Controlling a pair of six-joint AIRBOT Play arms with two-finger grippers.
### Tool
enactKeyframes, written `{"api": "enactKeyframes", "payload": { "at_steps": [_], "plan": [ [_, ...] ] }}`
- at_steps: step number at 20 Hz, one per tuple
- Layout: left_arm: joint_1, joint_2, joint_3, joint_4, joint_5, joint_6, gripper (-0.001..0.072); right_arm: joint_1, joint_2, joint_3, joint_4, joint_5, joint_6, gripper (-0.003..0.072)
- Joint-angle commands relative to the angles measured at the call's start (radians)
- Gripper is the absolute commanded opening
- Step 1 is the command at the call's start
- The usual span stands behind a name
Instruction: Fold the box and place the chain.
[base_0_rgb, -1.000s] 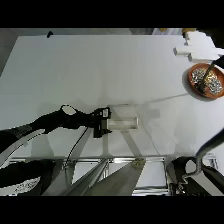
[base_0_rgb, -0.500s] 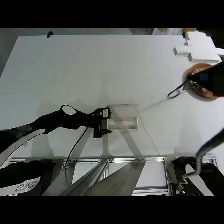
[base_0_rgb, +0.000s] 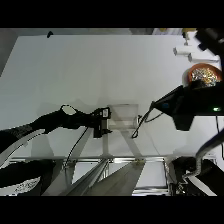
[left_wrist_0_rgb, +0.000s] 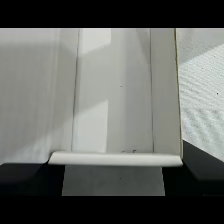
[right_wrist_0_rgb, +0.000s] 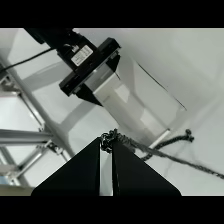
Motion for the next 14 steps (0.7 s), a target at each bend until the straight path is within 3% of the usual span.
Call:
{"api": "enactKeyframes", "payload": {
  "at_steps": [1,10,14],
  "plan": [
    [-0.001,0.000,0.000,0.000,0.000,0.000,0.0137,0.096,-0.006,-0.118,-0.070,-0.176,0.005,0.0016],
    [0.000,0.000,0.000,0.000,0.000,0.000,0.0137,0.147,-0.008,-0.444,-0.068,-0.507,-0.011,0.0017],
    [0.000,0.000,0.000,0.000,0.000,0.000,0.0137,0.217,-0.090,-0.512,-0.075,-0.570,-0.035,0.0017]
  ]
}}
